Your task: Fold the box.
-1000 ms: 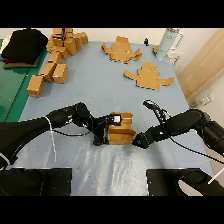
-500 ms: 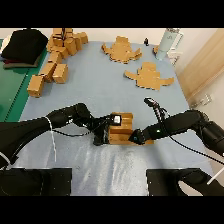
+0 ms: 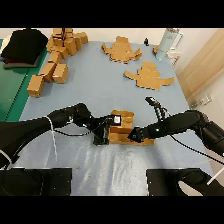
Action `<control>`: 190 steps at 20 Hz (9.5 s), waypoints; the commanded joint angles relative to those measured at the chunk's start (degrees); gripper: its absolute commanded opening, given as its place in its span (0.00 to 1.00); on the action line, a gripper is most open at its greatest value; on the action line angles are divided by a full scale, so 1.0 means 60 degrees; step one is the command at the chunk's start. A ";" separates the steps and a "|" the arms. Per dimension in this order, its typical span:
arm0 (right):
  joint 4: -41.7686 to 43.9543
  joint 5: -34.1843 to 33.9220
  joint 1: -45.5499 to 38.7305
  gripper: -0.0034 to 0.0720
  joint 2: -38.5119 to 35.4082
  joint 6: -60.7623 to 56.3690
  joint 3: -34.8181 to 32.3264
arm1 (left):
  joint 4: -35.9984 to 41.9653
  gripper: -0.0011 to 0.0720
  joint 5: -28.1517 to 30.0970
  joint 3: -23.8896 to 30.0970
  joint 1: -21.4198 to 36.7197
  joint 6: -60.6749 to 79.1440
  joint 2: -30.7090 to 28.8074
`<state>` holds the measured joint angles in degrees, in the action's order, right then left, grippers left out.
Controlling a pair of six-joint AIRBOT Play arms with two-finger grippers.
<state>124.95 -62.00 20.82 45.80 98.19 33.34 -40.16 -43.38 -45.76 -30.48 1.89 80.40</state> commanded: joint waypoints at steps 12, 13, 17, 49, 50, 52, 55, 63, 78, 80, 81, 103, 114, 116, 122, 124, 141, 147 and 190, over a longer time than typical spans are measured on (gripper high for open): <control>0.0000 0.0015 0.0004 0.97 -0.0007 -0.0040 0.0004 | 0.0131 0.98 -0.0106 -0.0004 -0.0321 -0.0168 -0.0007; 0.0000 0.0015 0.0004 0.97 -0.0007 -0.0040 0.0004 | 0.0127 0.98 -0.0102 -0.0004 -0.0321 -0.0226 -0.0007; -0.0004 0.0018 0.0004 0.97 -0.0007 -0.0040 0.0004 | 0.0350 0.98 0.0087 -0.0004 -0.0324 -0.0229 -0.0004; 0.0302 0.1938 0.0171 0.05 0.5235 0.2561 0.2364 | 0.0408 0.57 0.0408 -0.0004 -0.0324 -0.0532 -0.0007; 0.0310 0.1916 0.0171 0.05 0.5227 0.2743 0.2368 | 0.0408 0.57 0.0408 -0.0004 -0.0324 -0.0532 -0.0007; 0.0310 0.1778 0.0171 0.05 0.5231 0.3020 0.2364 | 0.0408 0.57 0.0408 -0.0004 -0.0324 -0.0532 -0.0007; 0.0321 0.1566 0.0171 0.05 0.5231 0.3384 0.2364 | 0.0408 0.57 0.0408 -0.0004 -0.0324 -0.0532 -0.0007; 0.0237 0.1038 0.0157 0.05 0.4350 0.4171 0.2386 | 0.0408 0.57 0.0408 -0.0004 -0.0324 -0.0532 -0.0007; -0.2725 0.0900 0.0178 0.84 -0.1005 0.9267 -0.1253 | 0.0408 0.57 0.0408 -0.0004 -0.0324 -0.0532 -0.0007; -0.2579 0.1450 0.0182 0.84 -0.0627 0.9952 -0.1399 | 0.0408 0.57 0.0408 -0.0004 -0.0324 -0.0532 -0.0007; -0.2422 0.1676 0.0182 0.84 -0.0401 1.0338 -0.1402 | 0.0408 0.57 0.0408 -0.0004 -0.0324 -0.0532 -0.0007; -0.0572 0.3985 0.1137 0.55 0.0550 1.1650 -0.1384 | 0.0408 0.57 0.0408 -0.0004 -0.0324 -0.0532 -0.0007; -0.3424 0.3224 0.1133 0.15 0.0073 0.8225 -0.1308 | 0.0408 0.57 0.0408 -0.0004 -0.0324 -0.0532 -0.0007; -0.5759 0.2667 0.1133 0.05 -0.0324 0.5326 -0.1038 | 0.0408 0.57 0.0408 -0.0004 -0.0324 -0.0532 -0.0007; -1.1573 0.0066 -0.0678 0.05 -0.0743 -0.5479 -0.0634 | 0.0408 0.57 0.0408 -0.0004 -0.0324 -0.0532 -0.0007; -0.9151 0.0470 -0.1610 0.05 -0.0288 -0.4743 -0.0721 | 0.0408 0.57 0.0408 -0.0004 -0.0324 -0.0532 -0.0007; -0.1869 -0.0087 -0.2040 0.05 0.0798 -0.0667 -0.0743 | 0.0408 0.57 0.0408 -0.0004 -0.0324 -0.0532 -0.0007; -0.0721 0.0175 -0.2029 0.05 0.0838 0.0364 -0.0896 | 0.0408 0.57 0.0408 -0.0004 -0.0324 -0.0532 -0.0007; -0.6918 -0.0495 0.4295 0.71 0.4251 -1.0127 0.2892 | 0.0408 0.57 0.0408 -0.0004 -0.0324 -0.0532 -0.0007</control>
<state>87.81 -58.78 44.03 67.55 43.88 46.81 -37.69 -40.93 -45.76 -32.47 -1.32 80.40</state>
